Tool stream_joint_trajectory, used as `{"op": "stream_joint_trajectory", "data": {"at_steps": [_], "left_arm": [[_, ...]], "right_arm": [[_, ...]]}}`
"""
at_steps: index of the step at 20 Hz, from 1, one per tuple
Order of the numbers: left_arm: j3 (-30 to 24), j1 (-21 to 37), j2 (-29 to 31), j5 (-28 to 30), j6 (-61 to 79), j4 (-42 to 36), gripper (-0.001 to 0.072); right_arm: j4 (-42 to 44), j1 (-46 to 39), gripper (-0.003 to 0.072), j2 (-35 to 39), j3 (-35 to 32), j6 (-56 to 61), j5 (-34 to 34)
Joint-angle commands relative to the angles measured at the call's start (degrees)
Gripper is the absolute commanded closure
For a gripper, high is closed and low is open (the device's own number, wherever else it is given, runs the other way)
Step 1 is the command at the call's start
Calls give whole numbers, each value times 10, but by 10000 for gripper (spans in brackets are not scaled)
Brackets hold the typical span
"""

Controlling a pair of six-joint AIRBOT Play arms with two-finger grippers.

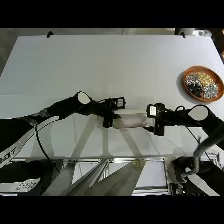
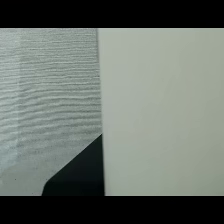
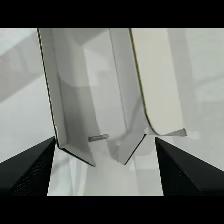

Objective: Fold the box and place the chain.

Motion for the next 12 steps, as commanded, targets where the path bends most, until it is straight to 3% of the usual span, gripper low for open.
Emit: {"op": "stream_joint_trajectory", "data": {"at_steps": [1, 6, 12], "left_arm": [[0, 0, 0, 0, 0, 0, 699], [0, 0, 0, 0, 0, 0, 699], [0, 0, 0, 0, 0, 0, 699]], "right_arm": [[2, 0, -2, 0, 2, -1, -12], [32, 0, -2, -3, 2, -37, -24], [42, 0, 0, -45, 2, -48, 9]]}}
